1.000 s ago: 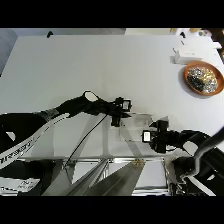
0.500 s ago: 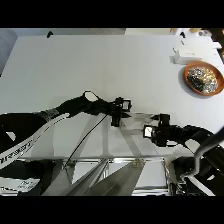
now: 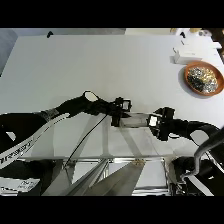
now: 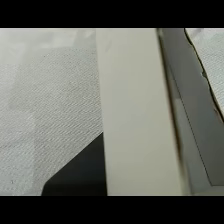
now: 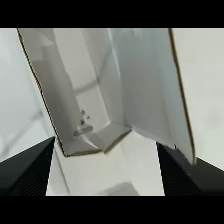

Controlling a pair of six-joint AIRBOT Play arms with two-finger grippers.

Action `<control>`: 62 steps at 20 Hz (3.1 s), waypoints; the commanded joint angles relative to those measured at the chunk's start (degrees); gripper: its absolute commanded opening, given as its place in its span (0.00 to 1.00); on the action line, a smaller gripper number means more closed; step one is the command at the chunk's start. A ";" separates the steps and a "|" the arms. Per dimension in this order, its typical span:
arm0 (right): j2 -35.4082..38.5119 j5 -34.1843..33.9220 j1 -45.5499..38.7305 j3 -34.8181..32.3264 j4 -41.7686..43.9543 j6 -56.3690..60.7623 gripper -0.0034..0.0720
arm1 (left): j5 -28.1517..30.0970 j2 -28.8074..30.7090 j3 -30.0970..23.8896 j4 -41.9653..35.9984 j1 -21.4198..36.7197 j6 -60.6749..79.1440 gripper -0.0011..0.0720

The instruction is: Fold the box and place the chain.

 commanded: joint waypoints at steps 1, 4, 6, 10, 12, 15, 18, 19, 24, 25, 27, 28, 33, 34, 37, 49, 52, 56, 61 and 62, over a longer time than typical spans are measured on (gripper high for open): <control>-3.76 -0.22 -1.18 0.13 5.60 -6.10 0.98 | -0.02 -0.02 -0.02 -0.02 -0.04 0.00 0.03; -7.85 0.07 -6.12 0.13 10.01 -11.74 0.98 | -0.02 -0.02 -0.02 -0.02 -0.04 0.00 0.03; -8.90 0.44 -8.55 0.13 13.46 -18.29 0.98 | 0.00 -0.02 -0.02 -0.02 -0.04 0.00 0.03; -12.39 2.99 -10.99 0.13 23.61 -29.81 0.98 | 0.00 0.00 -0.02 0.00 -0.04 0.00 0.03; -14.71 3.02 -12.24 0.13 25.44 -32.96 0.97 | -0.02 0.02 -0.02 -0.02 -0.04 0.00 0.03; -17.03 3.10 -14.80 0.13 28.22 -34.62 0.96 | -0.02 0.02 -0.02 -0.02 -0.04 0.02 0.03; -17.73 4.98 -15.15 0.13 29.09 -37.75 0.93 | 0.00 0.02 -0.02 -0.02 -0.04 0.00 0.03; -18.43 5.81 -15.15 0.13 30.25 -39.52 0.91 | 0.00 0.02 -0.02 -0.02 -0.04 0.00 0.03; -21.97 6.88 -15.17 0.13 32.72 -43.45 0.82 | 0.00 0.02 -0.02 -0.02 -0.04 0.02 0.03; -22.45 6.88 -15.17 0.13 32.72 -43.47 0.75 | 0.00 0.02 -0.02 -0.02 -0.04 0.00 0.03; -22.95 6.67 -15.17 0.13 32.61 -43.47 0.74 | 0.00 0.02 -0.02 -0.02 -0.04 0.00 0.03; -23.15 6.67 -15.17 0.13 32.46 -43.47 0.74 | 0.00 0.02 -0.02 -0.02 -0.04 0.00 0.03; -24.85 6.10 -15.17 0.13 32.24 -43.45 0.74 | -0.02 0.02 -0.02 -0.02 -0.04 0.00 0.03; -24.96 5.99 -15.17 0.13 32.24 -43.45 0.74 | 0.00 0.02 -0.02 -0.02 -0.04 0.00 0.03; -25.33 5.77 -15.17 0.13 31.10 -43.36 0.74 | 0.00 0.02 -0.02 -0.02 -0.04 0.00 0.03; -25.51 7.78 -18.01 0.13 30.14 -43.23 0.72 | 0.00 0.02 -0.02 -0.02 -0.04 0.00 0.03; -25.51 7.69 -18.01 0.13 30.12 -43.23 0.58 | 0.00 0.02 -0.02 -0.02 -0.04 0.00 0.03; -25.46 7.58 -18.01 0.13 30.10 -43.34 0.59 | 0.00 0.02 -0.02 -0.02 -0.04 0.00 0.03; -25.46 7.52 -18.01 0.13 30.10 -43.32 0.59 | 0.00 0.02 -0.02 -0.02 -0.04 0.00 0.03; -25.46 7.52 -18.01 0.13 30.10 -43.32 0.59 | 0.00 0.02 -0.02 -0.02 -0.04 0.00 0.03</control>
